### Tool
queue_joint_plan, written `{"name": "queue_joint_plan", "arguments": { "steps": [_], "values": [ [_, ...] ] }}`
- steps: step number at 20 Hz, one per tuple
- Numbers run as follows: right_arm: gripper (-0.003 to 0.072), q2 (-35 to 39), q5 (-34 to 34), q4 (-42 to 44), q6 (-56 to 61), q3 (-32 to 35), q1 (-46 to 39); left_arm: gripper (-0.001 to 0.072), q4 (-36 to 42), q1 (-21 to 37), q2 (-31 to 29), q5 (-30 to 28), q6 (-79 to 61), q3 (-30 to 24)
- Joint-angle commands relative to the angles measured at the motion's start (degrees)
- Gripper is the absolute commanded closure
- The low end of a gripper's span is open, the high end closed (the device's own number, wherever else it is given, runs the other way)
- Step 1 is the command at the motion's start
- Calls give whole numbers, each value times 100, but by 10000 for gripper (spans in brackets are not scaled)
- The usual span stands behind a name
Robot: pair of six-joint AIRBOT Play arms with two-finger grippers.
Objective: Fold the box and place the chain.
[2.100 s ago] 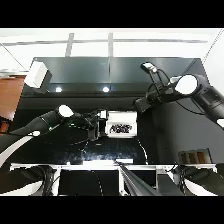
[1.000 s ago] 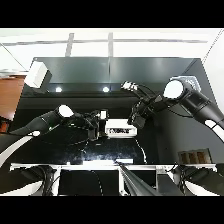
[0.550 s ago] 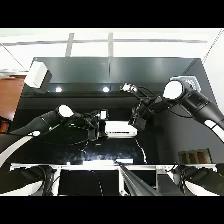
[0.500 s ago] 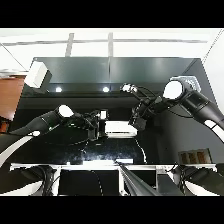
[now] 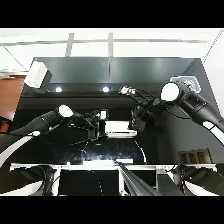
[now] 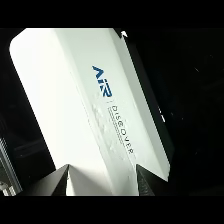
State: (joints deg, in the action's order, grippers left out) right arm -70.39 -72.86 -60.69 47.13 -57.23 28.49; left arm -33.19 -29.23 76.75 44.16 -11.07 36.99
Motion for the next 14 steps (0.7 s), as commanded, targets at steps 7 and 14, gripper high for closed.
{"name": "queue_joint_plan", "arguments": {
  "steps": [7, 14],
  "values": [
    [459, -7, 22, -87, 149, 37, 24, 296, 0, -2, 4, -2, -2, -4],
    [496, -9, 103, -92, 160, 59, 24, 296, 0, -2, 4, -2, -2, -4]
  ]
}}
